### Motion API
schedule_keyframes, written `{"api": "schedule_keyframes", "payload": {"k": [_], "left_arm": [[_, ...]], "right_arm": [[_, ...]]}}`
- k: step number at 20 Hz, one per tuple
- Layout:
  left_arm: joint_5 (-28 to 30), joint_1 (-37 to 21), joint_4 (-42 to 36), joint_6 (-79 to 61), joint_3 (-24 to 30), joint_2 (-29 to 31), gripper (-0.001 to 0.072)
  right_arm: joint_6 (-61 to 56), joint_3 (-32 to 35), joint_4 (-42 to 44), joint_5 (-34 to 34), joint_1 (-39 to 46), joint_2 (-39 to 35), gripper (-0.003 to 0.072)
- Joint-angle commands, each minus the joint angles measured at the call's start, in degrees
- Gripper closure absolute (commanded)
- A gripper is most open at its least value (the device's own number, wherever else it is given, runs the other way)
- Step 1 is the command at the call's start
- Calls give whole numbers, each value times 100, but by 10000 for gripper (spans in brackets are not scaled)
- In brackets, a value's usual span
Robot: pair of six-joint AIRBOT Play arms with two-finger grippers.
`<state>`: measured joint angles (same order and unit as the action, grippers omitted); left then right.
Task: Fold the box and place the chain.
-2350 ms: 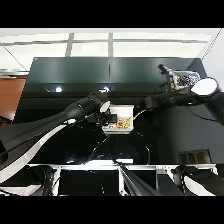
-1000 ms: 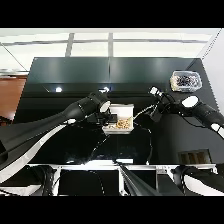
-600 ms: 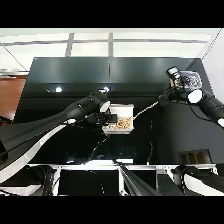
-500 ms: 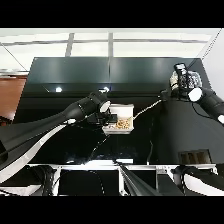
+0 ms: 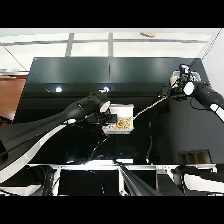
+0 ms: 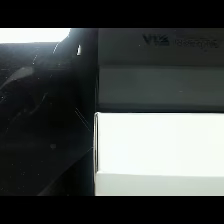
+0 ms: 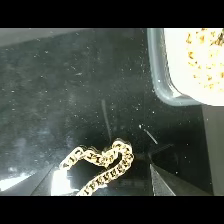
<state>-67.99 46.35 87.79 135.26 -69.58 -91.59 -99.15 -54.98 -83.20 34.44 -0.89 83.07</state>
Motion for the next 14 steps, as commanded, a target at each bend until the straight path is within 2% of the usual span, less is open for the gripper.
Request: {"api": "schedule_keyframes", "payload": {"k": [1,9,12,13,14], "left_arm": [[2,-4,0,-2,-4,0,679],[2,-4,0,0,-4,0,680],[-2,-4,0,0,-4,2,680],[-2,-4,0,0,-4,2,679],[-2,-4,0,-2,-4,2,679]], "right_arm": [[-179,-48,-63,109,-7,144,-34],[210,-48,-157,109,-184,223,-34],[210,-48,-284,175,-210,267,162],[210,-48,-302,195,-208,267,205],[210,-48,-302,208,-210,267,329]]}}
